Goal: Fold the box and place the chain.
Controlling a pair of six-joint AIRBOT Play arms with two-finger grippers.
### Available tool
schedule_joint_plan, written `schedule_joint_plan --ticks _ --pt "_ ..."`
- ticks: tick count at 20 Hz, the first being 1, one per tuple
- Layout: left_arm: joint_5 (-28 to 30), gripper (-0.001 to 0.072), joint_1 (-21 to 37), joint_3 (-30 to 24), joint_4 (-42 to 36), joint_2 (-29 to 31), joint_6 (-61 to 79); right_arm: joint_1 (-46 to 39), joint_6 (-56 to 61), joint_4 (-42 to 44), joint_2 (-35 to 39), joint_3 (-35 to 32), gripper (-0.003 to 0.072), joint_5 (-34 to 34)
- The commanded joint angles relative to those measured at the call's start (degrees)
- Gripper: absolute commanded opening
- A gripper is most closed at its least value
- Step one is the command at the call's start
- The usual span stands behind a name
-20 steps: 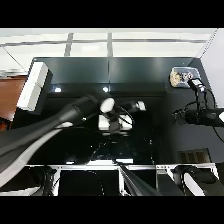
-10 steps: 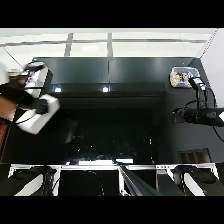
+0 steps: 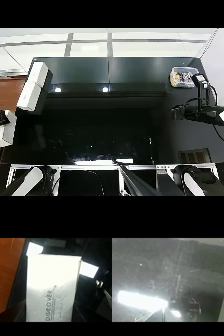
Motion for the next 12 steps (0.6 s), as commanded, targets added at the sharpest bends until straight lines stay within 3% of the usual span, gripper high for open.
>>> schedule_joint_plan --ticks 1,9,10,11,12 --pt "5.9 0.0403 4.63 -0.83 -9.75 -2.75 23.82 -0.02 0.0 0.09 -0.04 -0.04 0.0016 -1.11" --pt "12.66 0.0409 2.64 -0.81 -14.86 -12.76 26.51 -0.02 1.86 0.15 -0.04 -0.04 0.0016 -1.01" --pt "13.94 0.0478 2.1 -0.81 -14.82 -13.22 26.45 -0.02 2.21 0.13 -0.04 -0.04 0.0016 -0.98" --pt "16.09 0.0655 1.4 -0.76 -14.88 -13.27 25.18 -0.02 2.6 0.13 -0.04 -0.04 0.0016 -0.98" --pt "17.14 0.0718 0.42 -0.26 -14.67 -13.14 23.89 -0.02 2.64 0.13 -0.04 -0.04 0.0016 -0.94"
